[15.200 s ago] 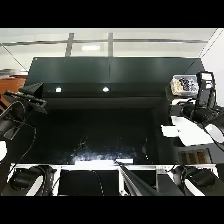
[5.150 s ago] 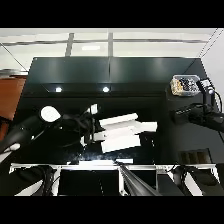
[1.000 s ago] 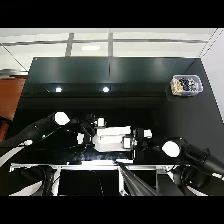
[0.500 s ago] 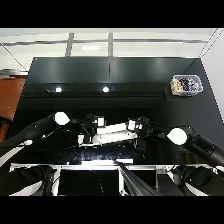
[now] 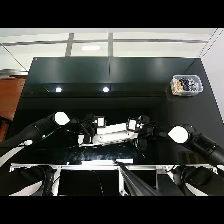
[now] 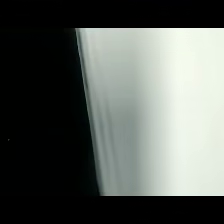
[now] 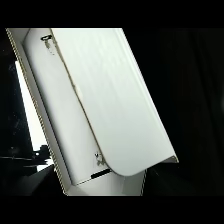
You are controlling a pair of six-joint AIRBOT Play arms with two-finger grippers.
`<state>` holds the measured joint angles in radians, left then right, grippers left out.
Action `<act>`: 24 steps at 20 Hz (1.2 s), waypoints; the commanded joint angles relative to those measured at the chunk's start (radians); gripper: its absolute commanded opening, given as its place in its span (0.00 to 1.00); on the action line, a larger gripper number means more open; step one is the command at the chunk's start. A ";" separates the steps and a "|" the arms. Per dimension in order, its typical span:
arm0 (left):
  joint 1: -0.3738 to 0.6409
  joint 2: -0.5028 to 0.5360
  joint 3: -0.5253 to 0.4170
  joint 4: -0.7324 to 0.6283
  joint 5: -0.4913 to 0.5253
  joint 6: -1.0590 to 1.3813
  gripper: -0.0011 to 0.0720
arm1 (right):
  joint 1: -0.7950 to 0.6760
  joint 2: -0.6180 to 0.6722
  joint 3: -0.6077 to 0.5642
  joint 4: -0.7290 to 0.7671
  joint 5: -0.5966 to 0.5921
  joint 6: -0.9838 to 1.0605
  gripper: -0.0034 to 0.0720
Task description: Fold the box and place the chain.
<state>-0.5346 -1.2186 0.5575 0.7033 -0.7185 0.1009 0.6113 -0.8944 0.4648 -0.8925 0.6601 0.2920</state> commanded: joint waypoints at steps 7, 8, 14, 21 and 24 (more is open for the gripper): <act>0.001 -0.001 0.001 0.000 0.001 0.000 0.05 | -0.001 -0.015 0.002 0.073 -0.035 -0.121 0.97; 0.001 -0.001 0.001 0.000 0.003 0.000 0.05 | -0.001 -0.023 0.002 0.085 -0.035 -0.137 0.97; 0.001 -0.001 0.001 0.000 0.004 0.000 0.05 | -0.001 -0.060 0.002 0.167 0.055 -0.224 0.97; 0.001 -0.001 0.001 0.000 0.012 0.000 0.05 | -0.001 -0.117 0.000 0.185 0.080 -0.226 0.97; 0.001 -0.001 0.001 0.000 0.012 0.000 0.05 | -0.001 -0.117 0.000 0.183 0.079 -0.225 0.97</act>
<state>-0.5343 -1.2186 0.5575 0.7033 -0.7086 0.1017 0.6102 -1.0039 0.4660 -0.7109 0.7326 0.0696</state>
